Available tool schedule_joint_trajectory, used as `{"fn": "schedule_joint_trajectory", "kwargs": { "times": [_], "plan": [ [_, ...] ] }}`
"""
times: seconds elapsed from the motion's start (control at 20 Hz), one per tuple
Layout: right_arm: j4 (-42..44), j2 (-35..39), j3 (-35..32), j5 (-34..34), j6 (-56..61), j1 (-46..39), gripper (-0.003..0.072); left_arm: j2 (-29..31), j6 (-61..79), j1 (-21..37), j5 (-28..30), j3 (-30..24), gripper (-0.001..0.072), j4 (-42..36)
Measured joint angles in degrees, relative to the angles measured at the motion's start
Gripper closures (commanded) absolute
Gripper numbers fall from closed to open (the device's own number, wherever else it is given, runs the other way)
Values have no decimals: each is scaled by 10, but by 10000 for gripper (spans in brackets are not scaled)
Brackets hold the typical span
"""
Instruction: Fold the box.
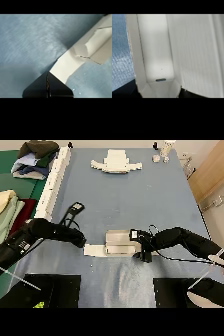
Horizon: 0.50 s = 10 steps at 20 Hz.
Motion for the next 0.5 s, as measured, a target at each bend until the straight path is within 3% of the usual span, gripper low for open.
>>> {"fn": "schedule_joint_trajectory", "kwargs": {
  "times": [0.25, 0.5],
  "plan": [
    [0, 0, 0, 0, 0, 0, 214, -19, -86, 108, -70, -18, 698, -2],
    [0, 0, 0, 0, 0, 0, 214, -82, -36, 135, -89, -65, 699, -133]
  ]
}}
